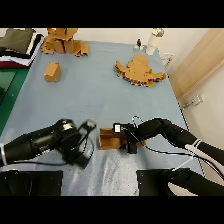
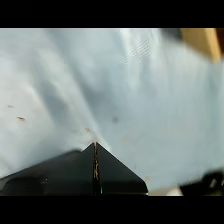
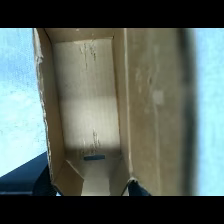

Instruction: Fold the box.

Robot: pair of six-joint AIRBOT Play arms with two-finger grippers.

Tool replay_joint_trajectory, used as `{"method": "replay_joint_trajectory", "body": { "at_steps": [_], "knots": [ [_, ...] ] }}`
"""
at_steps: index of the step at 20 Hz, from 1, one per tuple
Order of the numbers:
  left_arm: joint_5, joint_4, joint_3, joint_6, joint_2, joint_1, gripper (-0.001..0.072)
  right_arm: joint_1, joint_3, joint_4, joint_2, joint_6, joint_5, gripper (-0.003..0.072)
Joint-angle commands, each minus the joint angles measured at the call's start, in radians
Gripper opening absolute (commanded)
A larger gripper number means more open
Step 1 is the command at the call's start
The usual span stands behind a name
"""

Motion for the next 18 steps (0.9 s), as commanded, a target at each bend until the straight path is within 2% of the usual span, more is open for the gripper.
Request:
{"method": "replay_joint_trajectory", "body": {
  "at_steps": [1, 3, 5, 6, 7, 8, 11, 12, 15, 18],
  "knots": [
    [0.046, -0.387, -0.221, 0.635, 0.085, 0.100, 0.0011, 0.000, 0.001, 0.000, 0.000, 0.000, 0.000, 0.0501],
    [0.085, -0.396, -0.252, 0.873, 0.087, 0.171, 0.0013, 0.000, 0.001, 0.000, 0.000, 0.000, 0.000, 0.0501],
    [0.208, -0.360, -0.246, 1.075, 0.087, 0.212, 0.0015, 0.000, 0.001, 0.000, 0.000, 0.000, 0.000, 0.0501],
    [0.296, -0.364, -0.246, 1.167, 0.087, 0.237, 0.0192, 0.000, 0.001, 0.000, 0.000, 0.000, 0.000, 0.0501],
    [0.384, -0.405, -0.247, 1.253, 0.088, 0.275, 0.0651, 0.000, 0.001, 0.000, 0.000, 0.000, 0.000, 0.0501],
    [0.487, -0.459, -0.248, 1.338, 0.087, 0.326, 0.0685, 0.000, 0.001, 0.000, 0.000, 0.000, 0.000, 0.0502],
    [0.698, -0.562, -0.248, 1.634, 0.084, 0.410, 0.0703, 0.000, 0.001, 0.000, 0.000, 0.000, 0.000, 0.0502],
    [0.725, -0.575, -0.246, 1.687, 0.074, 0.410, 0.0703, 0.000, 0.001, 0.000, 0.000, 0.000, 0.000, 0.0501],
    [0.724, -0.684, -0.245, 1.780, 0.008, 0.391, 0.0703, 0.000, 0.001, 0.000, 0.000, 0.000, 0.000, 0.0501],
    [0.731, -0.913, -0.245, 2.061, -0.066, 0.357, 0.0703, 0.000, 0.001, 0.000, 0.000, 0.000, 0.000, 0.0501]
  ]
}}
